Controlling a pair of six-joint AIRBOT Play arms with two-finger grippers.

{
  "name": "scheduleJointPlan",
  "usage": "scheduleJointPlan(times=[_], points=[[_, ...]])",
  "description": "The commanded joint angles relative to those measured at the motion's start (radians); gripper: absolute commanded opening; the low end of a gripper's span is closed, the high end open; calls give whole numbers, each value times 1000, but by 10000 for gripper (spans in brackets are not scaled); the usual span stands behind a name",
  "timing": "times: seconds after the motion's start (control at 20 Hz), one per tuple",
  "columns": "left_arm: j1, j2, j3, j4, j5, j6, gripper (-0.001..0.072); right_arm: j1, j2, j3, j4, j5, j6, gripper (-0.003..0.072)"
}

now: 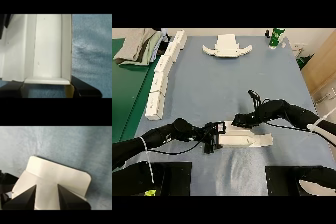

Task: Fold the box.

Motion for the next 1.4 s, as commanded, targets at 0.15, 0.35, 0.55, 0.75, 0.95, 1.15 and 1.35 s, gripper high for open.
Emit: scheduleJointPlan(times=[0.15, 0.35, 0.55, 0.75, 0.95, 1.15, 1.35], points=[[0, -1, 1, 2, -2, 3, 425, -1, -35, 0, -6, 10, -12, 401], [0, -1, 1, 2, -2, 3, 425, -1, -31, 2, -3, 9, -12, 401], [0, -1, 1, 2, -2, 3, 425, -2, 60, 2, -7, 1, -16, 400], [0, -1, 1, 2, -2, 3, 426, -10, 249, 1, -83, -44, -17, 400], [0, -1, 1, 2, -2, 3, 425, -10, 443, 1, -296, -199, -156, 361], [0, -1, 1, 2, -2, 3, 425, -8, 562, 1, -391, -489, -386, 333], [0, -1, 1, 2, -2, 2, 426, 11, 567, -14, -514, -555, -431, 434]])
